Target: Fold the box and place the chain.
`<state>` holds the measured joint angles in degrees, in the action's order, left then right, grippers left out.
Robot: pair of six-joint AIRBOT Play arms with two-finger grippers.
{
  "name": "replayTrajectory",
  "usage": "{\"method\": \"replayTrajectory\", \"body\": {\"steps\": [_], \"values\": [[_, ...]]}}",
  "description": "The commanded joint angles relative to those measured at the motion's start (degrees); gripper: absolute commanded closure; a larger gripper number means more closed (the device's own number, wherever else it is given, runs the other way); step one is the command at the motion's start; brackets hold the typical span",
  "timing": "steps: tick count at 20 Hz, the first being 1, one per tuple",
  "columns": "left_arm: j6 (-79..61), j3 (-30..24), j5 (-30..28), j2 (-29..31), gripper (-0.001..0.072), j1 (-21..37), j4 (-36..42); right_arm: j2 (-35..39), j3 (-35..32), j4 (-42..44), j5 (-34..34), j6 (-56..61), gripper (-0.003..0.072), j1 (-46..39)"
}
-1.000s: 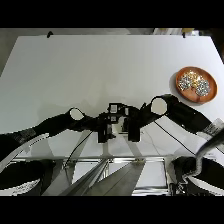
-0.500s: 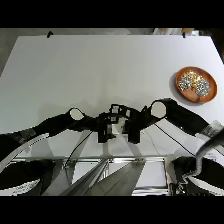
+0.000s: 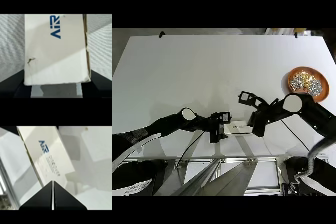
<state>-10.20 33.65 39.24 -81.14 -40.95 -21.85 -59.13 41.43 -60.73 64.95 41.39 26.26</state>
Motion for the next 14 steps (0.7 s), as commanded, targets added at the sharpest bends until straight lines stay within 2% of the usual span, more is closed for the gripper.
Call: {"method": "replayTrajectory", "body": {"steps": [1, 8, 11, 14], "values": [[-0.04, 0.00, -0.02, 0.02, 0.0505, 0.02, -0.02, 0.92, -2.60, -0.90, 1.05, -0.22, 0.0674, -3.43], [-0.04, 0.00, -0.02, 0.02, 0.0505, 0.02, -0.02, 0.92, -9.53, 0.98, -1.88, -1.44, 0.0674, -4.28], [-0.07, 0.00, -0.02, 0.04, 0.0505, 0.02, -0.02, 1.46, -9.62, 1.01, -1.53, -1.38, 0.0674, -4.31], [-0.04, 0.00, -0.02, 0.02, 0.0505, 0.02, -0.02, 5.25, -8.09, 0.98, -1.53, -0.74, 0.0674, -4.37]]}}
